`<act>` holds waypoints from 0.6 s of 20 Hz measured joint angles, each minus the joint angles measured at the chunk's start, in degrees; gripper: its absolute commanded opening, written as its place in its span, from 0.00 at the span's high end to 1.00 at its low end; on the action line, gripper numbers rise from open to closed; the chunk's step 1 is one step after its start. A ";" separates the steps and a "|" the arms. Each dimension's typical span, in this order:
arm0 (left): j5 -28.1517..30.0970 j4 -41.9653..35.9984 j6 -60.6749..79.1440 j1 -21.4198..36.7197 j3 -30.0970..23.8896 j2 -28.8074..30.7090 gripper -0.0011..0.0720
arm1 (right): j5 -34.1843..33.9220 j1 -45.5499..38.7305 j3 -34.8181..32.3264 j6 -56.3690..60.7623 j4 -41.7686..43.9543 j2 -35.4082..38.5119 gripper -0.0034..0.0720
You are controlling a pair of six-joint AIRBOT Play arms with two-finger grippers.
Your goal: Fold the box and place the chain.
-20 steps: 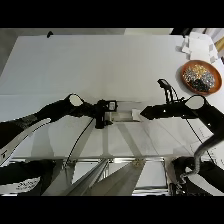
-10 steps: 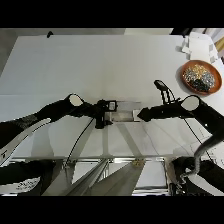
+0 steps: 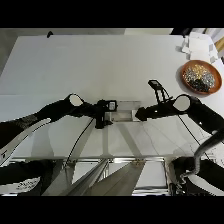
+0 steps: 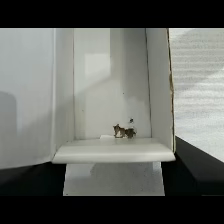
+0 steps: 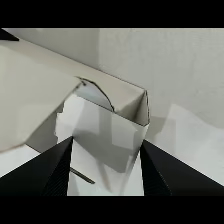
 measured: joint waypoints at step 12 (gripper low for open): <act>-0.04 0.02 0.07 0.00 0.00 0.02 0.97 | 3.23 8.33 7.76 17.90 -9.42 -9.27 0.36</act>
